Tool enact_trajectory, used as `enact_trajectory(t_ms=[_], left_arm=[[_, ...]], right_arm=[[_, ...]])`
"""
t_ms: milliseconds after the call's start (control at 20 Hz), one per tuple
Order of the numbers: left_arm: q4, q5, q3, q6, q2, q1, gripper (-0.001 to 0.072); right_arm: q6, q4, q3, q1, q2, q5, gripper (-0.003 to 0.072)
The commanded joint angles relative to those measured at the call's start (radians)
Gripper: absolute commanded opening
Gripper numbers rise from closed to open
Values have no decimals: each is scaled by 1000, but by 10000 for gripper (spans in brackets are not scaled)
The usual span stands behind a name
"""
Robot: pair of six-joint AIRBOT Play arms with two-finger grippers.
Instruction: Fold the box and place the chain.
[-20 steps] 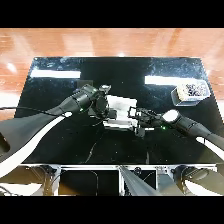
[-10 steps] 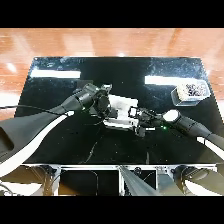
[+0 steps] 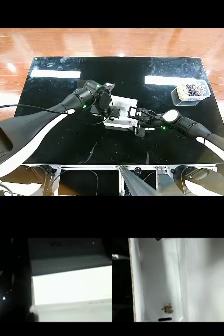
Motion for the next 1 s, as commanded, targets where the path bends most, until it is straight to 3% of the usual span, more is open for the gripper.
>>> enact_trajectory(t_ms=[0, 300, 350, 450, 700, 750, 950], left_arm=[[78, 63, 9, -5, -2, 2, 452], [84, 35, 9, -8, -29, 1, 440], [81, 24, 9, -10, -33, 0, 395], [81, 10, 9, -11, -35, -1, 203], [11, -16, 9, 8, -55, -3, 179], [6, -9, 9, 9, -56, -4, 29], [2, 3, 9, 11, -56, -3, 21]], right_arm=[[2, 1, 0, 0, 0, -2, 315], [2, 1, 0, 0, 0, -2, 315], [2, 1, 0, 0, 0, -2, 315], [2, 1, 0, 0, 0, -2, 314], [2, 1, 0, 0, 0, -2, 314], [2, 1, 0, 0, 0, -2, 314], [2, 1, 0, 0, 0, -2, 314]])
